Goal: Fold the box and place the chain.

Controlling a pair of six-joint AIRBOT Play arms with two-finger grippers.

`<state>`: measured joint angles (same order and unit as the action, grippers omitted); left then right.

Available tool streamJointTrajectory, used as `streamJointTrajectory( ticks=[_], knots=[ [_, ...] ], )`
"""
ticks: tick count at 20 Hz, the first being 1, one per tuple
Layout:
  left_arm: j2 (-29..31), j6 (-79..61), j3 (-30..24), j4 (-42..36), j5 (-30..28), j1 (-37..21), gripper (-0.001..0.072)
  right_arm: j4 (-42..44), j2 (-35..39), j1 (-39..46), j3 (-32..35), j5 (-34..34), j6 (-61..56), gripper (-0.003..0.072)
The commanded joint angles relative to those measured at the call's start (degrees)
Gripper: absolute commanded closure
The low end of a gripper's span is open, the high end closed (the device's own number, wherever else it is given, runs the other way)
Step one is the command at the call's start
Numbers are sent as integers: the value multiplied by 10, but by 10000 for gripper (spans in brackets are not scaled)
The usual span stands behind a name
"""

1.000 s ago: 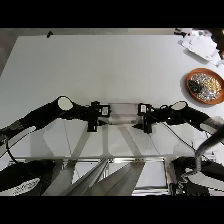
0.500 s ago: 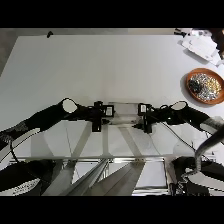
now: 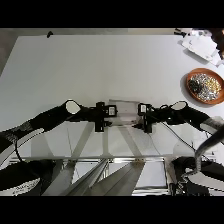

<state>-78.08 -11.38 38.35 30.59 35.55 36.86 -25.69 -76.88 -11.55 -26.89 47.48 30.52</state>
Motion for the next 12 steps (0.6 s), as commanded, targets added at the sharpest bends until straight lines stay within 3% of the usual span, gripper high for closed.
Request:
streamJointTrajectory(
  ticks=[1,5,6,7,9,12],
  knots=[
    [-3,1,0,-2,-11,4,290,0,0,0,0,1,-1,384],
    [3,66,0,4,4,0,323,0,0,0,0,1,-1,384],
    [12,103,0,12,21,-7,439,0,0,0,0,1,-1,384],
    [25,132,0,26,39,-17,510,0,0,0,0,1,-1,384],
    [62,215,0,53,73,-45,536,0,0,0,0,1,-1,384],
    [143,398,0,108,119,-102,703,0,0,0,0,1,-1,384]
  ],
)
